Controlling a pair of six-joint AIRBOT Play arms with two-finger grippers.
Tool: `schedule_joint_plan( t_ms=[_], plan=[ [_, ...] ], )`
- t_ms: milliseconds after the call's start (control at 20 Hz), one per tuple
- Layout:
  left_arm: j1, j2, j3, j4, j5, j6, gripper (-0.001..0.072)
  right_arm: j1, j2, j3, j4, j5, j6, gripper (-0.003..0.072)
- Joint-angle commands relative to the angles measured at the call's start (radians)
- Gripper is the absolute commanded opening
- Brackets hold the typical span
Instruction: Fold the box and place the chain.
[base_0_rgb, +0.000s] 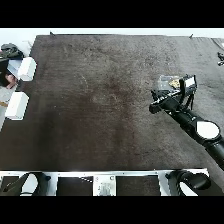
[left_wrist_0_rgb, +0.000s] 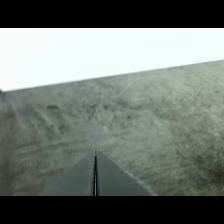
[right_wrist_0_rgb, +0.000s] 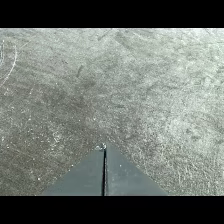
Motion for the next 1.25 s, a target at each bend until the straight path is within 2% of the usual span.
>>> schedule_joint_plan(
  t_ms=[0, 200, 250, 350, 450, 600, 750, 950, 1200],
  plan=[
    [-0.208, 0.074, -0.013, -0.020, 0.299, 0.045, 0.0005, 0.000, 0.000, 0.000, 0.000, 0.000, 0.000, -0.0004],
    [-0.438, 0.200, -0.108, -0.016, 0.701, 0.079, 0.0005, 0.000, 0.000, 0.000, 0.000, 0.000, 0.000, -0.0004],
    [-0.487, 0.241, -0.152, -0.016, 0.783, 0.086, 0.0005, 0.000, 0.000, 0.000, 0.000, 0.000, 0.000, -0.0004],
    [-0.558, 0.330, -0.254, -0.016, 0.875, 0.085, 0.0005, 0.000, 0.000, 0.000, 0.000, 0.000, 0.000, -0.0004],
    [-0.598, 0.448, -0.381, -0.017, 0.914, 0.039, 0.0005, 0.000, 0.000, 0.000, 0.000, 0.000, 0.000, -0.0004],
    [-0.603, 0.625, -0.553, -0.016, 0.991, 0.000, 0.0005, 0.000, 0.000, 0.000, 0.000, 0.000, 0.000, -0.0004],
    [-0.603, 0.722, -0.666, -0.016, 1.082, 0.000, 0.0006, 0.000, 0.000, 0.000, 0.000, 0.000, 0.000, -0.0004],
    [-0.603, 0.721, -0.707, -0.016, 1.080, 0.000, 0.0009, 0.000, 0.000, 0.000, 0.000, 0.000, 0.000, -0.0004],
    [-0.603, 0.721, -0.711, -0.016, 1.051, 0.002, 0.0011, 0.000, 0.000, 0.000, 0.000, 0.000, 0.000, -0.0004]
  ],
)
